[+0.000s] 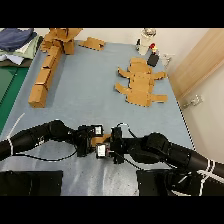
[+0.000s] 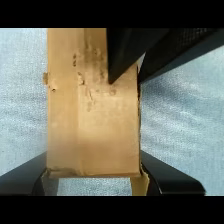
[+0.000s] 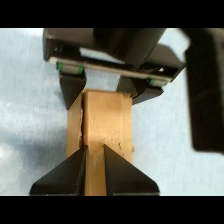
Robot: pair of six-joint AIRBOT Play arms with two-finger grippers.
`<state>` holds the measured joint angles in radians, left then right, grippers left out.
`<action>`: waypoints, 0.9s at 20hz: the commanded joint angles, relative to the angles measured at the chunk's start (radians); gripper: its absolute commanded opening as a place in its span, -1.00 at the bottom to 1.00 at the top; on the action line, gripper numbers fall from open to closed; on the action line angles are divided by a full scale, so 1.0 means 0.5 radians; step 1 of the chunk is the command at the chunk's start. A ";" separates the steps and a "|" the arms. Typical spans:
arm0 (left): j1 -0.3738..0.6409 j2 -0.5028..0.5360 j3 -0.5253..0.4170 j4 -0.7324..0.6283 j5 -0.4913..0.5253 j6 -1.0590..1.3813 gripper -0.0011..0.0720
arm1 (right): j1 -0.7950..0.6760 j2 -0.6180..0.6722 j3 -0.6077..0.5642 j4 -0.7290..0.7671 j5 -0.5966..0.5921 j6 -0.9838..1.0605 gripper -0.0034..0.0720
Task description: Fold the box.
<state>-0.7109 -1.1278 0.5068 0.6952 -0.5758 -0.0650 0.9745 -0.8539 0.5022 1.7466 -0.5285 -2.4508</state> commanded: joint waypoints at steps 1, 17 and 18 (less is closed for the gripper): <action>0.000 -0.001 0.002 0.001 -0.002 0.002 0.17 | 0.000 0.011 0.001 0.033 -0.095 0.002 -0.48; 0.000 -0.001 0.002 0.001 -0.003 0.002 0.17 | -0.040 0.838 -0.338 0.330 -0.649 2.626 -0.91; 0.000 -0.001 0.002 0.001 -0.003 0.002 0.17 | -0.041 0.877 -0.476 0.497 -0.391 2.686 -0.91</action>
<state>-0.7109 -1.1278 0.5068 0.6952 -0.5774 -0.0643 0.9569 -0.4961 0.3923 1.8450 -0.8555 -1.4197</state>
